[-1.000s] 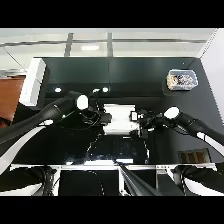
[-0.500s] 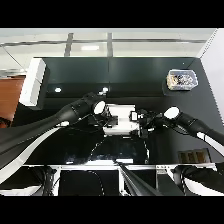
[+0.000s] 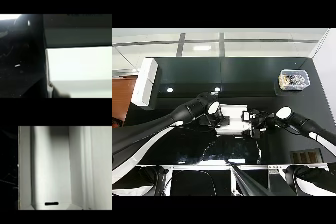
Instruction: Fold the box and place the chain.
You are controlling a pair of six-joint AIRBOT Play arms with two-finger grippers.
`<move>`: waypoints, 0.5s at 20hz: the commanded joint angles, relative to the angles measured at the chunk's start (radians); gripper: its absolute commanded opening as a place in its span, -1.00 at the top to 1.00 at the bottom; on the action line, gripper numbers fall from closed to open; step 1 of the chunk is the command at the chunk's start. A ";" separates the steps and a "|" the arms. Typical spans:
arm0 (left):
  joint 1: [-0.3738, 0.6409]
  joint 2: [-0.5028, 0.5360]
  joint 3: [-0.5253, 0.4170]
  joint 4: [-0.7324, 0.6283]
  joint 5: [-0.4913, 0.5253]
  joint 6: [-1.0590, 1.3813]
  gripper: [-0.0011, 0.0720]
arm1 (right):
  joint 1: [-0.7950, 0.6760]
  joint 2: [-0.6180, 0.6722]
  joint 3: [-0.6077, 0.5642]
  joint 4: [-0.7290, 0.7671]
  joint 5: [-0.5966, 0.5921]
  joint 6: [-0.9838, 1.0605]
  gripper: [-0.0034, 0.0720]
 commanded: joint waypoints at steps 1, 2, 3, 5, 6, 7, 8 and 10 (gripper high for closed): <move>0.000 -0.002 0.001 0.000 0.005 -0.003 0.91 | 0.001 0.001 0.000 0.000 0.000 0.000 0.58; 0.000 -0.002 0.001 0.000 0.002 -0.003 0.91 | 0.001 0.001 0.000 0.000 0.000 0.000 0.58; 0.000 -0.002 0.001 -0.001 0.001 -0.003 0.87 | 0.001 0.001 0.000 0.000 0.000 0.000 0.58; 0.000 -0.002 0.002 0.000 0.000 -0.002 0.05 | 0.001 0.001 0.000 0.000 0.000 0.000 0.58; 0.000 -0.002 0.002 0.000 -0.003 -0.003 0.01 | 0.001 0.001 0.000 0.000 0.000 0.000 0.57; 0.000 -0.002 0.002 0.000 -0.006 -0.003 0.00 | 0.000 0.001 0.000 0.000 0.000 0.000 0.57; 0.000 -0.002 0.002 0.000 -0.007 -0.003 0.00 | 0.000 0.001 0.000 0.000 0.000 0.000 0.58; 0.000 -0.002 0.002 0.019 -0.006 -0.010 0.02 | 0.001 0.001 0.000 0.000 0.000 0.000 0.58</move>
